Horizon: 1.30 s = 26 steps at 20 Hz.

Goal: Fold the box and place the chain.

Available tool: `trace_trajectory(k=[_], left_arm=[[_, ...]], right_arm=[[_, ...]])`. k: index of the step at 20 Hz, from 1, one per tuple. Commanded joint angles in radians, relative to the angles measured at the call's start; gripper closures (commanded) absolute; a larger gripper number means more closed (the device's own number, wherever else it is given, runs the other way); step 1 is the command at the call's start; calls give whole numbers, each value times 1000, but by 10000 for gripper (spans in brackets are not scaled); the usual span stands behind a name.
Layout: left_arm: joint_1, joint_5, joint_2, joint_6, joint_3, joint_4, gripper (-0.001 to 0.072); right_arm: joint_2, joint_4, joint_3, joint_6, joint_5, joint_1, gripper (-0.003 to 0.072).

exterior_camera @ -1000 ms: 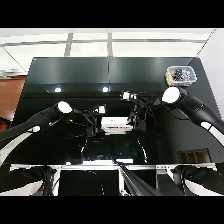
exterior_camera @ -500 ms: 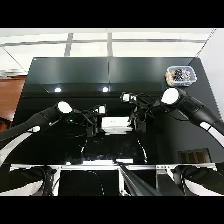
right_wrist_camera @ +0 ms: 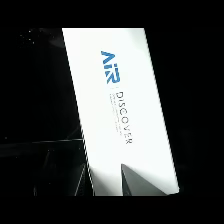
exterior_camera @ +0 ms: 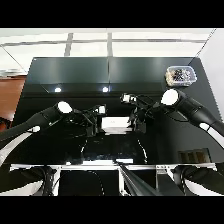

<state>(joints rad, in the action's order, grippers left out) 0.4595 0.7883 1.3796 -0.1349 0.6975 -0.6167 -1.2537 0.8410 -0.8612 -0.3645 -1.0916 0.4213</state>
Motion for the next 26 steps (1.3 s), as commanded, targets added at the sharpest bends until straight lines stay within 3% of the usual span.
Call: trace_trajectory(k=[1,7,11,12,13,14,16,21,26], left_arm=[[0,0,0,0,0,0,379],[0,0,0,0,1,0,378],[0,0,0,0,1,0,378],[0,0,0,0,0,0,379],[0,0,0,0,0,0,378],[0,0,0,0,0,0,379],[0,0,0,0,0,0,378],[0,0,0,0,0,0,378],[0,-3,0,0,1,0,378]], right_arm=[[0,-2,13,-19,-5,0,414],[72,-22,-42,-122,-51,-31,414],[135,-20,-57,-288,-156,-159,415],[134,-19,-51,-336,-185,-202,467],[134,-20,-39,-371,-201,-238,611],[134,-21,-20,-399,-206,-270,681],[133,-41,32,-441,-189,-306,684],[87,-382,163,-512,-143,-312,682],[3,-651,167,-515,-20,-279,678]])
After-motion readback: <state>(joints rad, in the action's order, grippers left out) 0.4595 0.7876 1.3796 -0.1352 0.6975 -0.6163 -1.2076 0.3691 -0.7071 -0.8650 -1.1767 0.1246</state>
